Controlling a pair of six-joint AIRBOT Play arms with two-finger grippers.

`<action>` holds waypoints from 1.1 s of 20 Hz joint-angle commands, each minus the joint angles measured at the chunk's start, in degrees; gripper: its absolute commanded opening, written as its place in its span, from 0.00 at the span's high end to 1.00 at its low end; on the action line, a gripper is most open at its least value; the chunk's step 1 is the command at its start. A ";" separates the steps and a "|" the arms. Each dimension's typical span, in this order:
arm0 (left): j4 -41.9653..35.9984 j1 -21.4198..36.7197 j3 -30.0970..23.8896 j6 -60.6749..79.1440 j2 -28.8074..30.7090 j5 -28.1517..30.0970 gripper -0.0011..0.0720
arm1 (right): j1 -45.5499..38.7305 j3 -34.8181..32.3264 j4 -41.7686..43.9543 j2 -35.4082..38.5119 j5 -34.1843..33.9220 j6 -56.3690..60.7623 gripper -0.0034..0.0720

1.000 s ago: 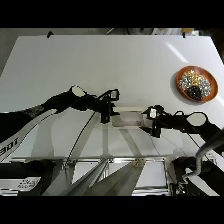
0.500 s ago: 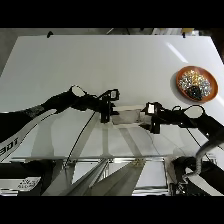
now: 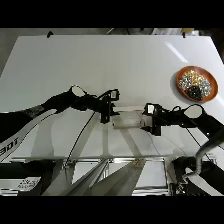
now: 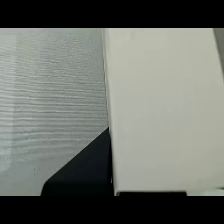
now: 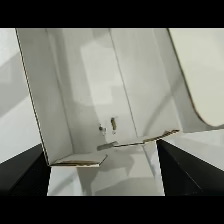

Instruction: Fold the box and place the chain.

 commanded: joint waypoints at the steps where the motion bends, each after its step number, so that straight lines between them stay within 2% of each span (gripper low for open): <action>1: -0.04 -0.04 -0.02 -0.02 -0.02 0.09 0.97 | -0.02 0.04 -3.15 1.60 2.05 4.46 0.04; 4: -0.09 -0.04 -0.02 0.02 -0.02 0.09 0.97 | -0.02 0.02 -5.88 2.95 2.86 9.05 0.04; 10: -7.19 -0.07 -0.02 -0.24 -0.02 -0.81 0.97 | -0.02 0.02 -5.27 3.06 1.90 9.07 0.04; 14: -8.57 -0.04 -0.02 0.66 0.13 -1.79 0.97 | -0.02 0.02 -5.31 3.06 1.68 9.07 0.04; 16: -6.93 -0.15 -0.02 0.87 1.05 -1.42 0.98 | -0.02 0.02 -5.33 3.06 1.55 9.05 0.04; 19: 2.23 -1.60 -0.02 0.70 2.84 -0.50 0.98 | -0.02 0.02 -5.51 3.06 -0.02 9.05 0.04; 22: 6.60 -3.93 -0.02 0.20 2.73 0.42 0.98 | -0.02 0.02 -5.53 3.06 -1.03 9.01 0.04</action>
